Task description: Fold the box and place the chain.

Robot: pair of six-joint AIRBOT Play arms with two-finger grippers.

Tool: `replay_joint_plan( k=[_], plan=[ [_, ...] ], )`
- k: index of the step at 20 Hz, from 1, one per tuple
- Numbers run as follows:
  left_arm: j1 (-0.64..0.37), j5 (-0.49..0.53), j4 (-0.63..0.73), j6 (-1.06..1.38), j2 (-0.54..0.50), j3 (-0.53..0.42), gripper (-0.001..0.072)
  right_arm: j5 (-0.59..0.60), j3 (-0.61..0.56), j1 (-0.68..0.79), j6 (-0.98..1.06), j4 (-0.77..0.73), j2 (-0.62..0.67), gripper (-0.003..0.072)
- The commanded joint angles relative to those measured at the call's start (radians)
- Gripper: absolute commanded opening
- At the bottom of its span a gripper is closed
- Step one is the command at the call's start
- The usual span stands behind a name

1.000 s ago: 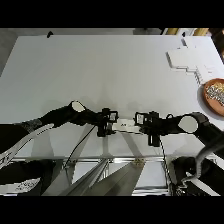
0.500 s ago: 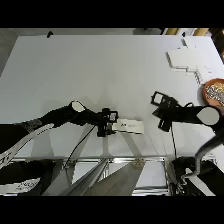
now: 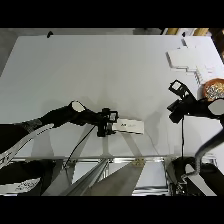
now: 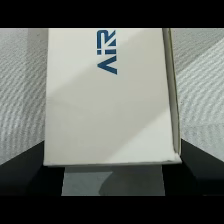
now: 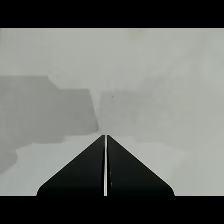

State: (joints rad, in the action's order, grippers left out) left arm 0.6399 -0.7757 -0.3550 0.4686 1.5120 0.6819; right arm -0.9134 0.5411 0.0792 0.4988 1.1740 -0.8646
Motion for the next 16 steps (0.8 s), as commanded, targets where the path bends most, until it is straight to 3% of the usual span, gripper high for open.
replay_joint_plan(
  k=[1,6,12,16],
  plan=[
    [0.0,0.001,0.003,0.0,-0.001,0.002,0.0402,-0.082,0.001,0.012,0.002,-0.001,-0.029,0.0016],
    [0.0,-0.002,0.041,-0.001,-0.001,0.002,0.0402,-0.093,0.001,0.012,0.002,-0.001,-0.029,0.0016],
    [0.0,-0.087,0.05,-0.001,-0.003,0.002,0.0402,-0.093,0.001,0.012,0.002,-0.001,-0.029,0.0016],
    [-0.053,-0.084,-0.076,-0.142,-0.101,0.002,0.0414,-0.093,0.001,0.012,0.002,-0.001,-0.029,0.0016]
  ],
)
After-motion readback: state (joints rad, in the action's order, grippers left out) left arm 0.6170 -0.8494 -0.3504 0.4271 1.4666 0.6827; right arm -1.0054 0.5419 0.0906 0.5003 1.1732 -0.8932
